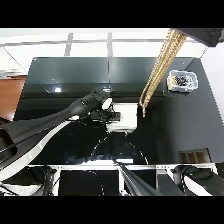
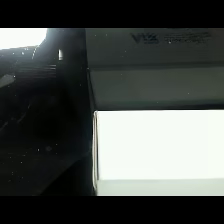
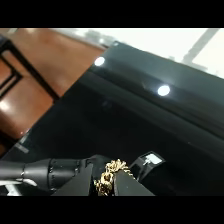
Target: Fold the box and place the chain.
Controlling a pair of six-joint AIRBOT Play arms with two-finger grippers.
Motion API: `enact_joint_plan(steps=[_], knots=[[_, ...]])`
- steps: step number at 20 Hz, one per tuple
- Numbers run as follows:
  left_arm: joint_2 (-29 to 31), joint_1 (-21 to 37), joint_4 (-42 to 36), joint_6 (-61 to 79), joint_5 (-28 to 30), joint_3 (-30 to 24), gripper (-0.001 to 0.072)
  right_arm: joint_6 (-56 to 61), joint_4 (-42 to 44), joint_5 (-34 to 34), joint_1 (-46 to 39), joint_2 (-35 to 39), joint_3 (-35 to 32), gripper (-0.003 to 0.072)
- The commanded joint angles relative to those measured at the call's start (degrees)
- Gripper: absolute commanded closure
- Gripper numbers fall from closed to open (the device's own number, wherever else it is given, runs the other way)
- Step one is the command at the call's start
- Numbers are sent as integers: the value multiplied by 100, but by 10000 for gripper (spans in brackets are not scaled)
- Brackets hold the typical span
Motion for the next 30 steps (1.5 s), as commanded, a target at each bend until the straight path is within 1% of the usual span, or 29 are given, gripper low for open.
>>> enact_joint_plan(steps=[1,4,6,10,12,14,16,18,21,24,26,28,30], knots=[[-4,2,2,2,-22,4,680,0,35,15,149,-20,2,674],[-4,2,4,2,-52,4,680,0,59,26,149,-33,-232,673],[-4,2,4,2,-66,4,680,2,85,125,149,-33,-592,673],[-4,2,4,2,-63,4,680,0,151,229,149,-33,-1755,672],[-4,2,4,2,-63,4,680,-2,192,136,149,-33,-2328,672],[-4,2,4,2,-63,4,680,-2,227,-42,149,-33,-2747,672],[-4,2,4,2,-63,4,680,-4,267,-195,149,-33,-2949,672],[-4,2,4,0,-63,4,680,-7,376,-175,184,-33,-3060,672],[-4,2,4,2,-63,4,680,-59,442,-190,264,-26,-3099,672],[-4,2,4,0,-63,4,680,-92,459,-7,232,-20,-3018,672],[-4,2,4,2,-63,4,680,-90,387,61,348,-22,-3156,672],[-4,2,7,2,-63,4,680,-87,164,-238,608,-22,-3510,671],[-4,2,4,2,-66,4,680,-83,-195,-769,859,-22,-3963,671]])
